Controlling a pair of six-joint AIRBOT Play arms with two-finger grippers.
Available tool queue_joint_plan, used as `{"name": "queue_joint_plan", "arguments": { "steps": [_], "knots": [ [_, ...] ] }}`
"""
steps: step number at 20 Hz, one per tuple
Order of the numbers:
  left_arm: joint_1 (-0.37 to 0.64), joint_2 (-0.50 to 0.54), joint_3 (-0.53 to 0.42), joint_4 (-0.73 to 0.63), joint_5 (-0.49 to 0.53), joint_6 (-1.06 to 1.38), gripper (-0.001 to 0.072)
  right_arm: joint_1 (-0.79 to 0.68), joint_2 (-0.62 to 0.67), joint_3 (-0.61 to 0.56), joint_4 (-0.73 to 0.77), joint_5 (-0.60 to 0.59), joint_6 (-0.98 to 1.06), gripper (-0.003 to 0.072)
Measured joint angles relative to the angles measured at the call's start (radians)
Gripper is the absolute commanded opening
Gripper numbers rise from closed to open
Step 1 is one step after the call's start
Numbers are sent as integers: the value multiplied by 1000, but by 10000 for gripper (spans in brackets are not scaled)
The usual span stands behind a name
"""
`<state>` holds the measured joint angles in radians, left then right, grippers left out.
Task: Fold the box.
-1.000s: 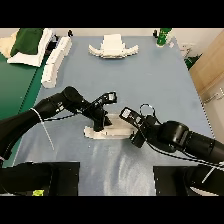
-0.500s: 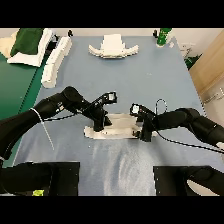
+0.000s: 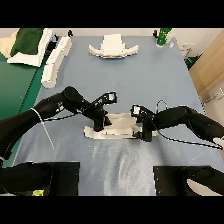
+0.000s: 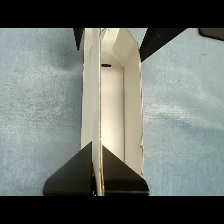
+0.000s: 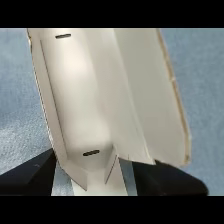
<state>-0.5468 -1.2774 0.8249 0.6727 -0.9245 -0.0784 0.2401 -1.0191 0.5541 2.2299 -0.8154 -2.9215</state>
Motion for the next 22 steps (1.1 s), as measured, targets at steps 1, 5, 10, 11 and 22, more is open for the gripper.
{"name": "queue_joint_plan", "arguments": {
  "steps": [1,5,10,11,22],
  "knots": [
    [0,0,0,0,-1,0,15,-1,-9,0,6,-4,-16,720],
    [-1,0,0,0,-1,0,15,-3,-55,0,27,-20,-64,720],
    [-2,0,0,0,-2,0,15,2,-91,0,35,-39,-80,650],
    [-2,0,0,0,-2,0,15,5,-97,0,36,-38,-83,650],
    [-2,0,0,-2,0,1,15,12,-122,0,-3,-36,-86,479]
  ]
}}
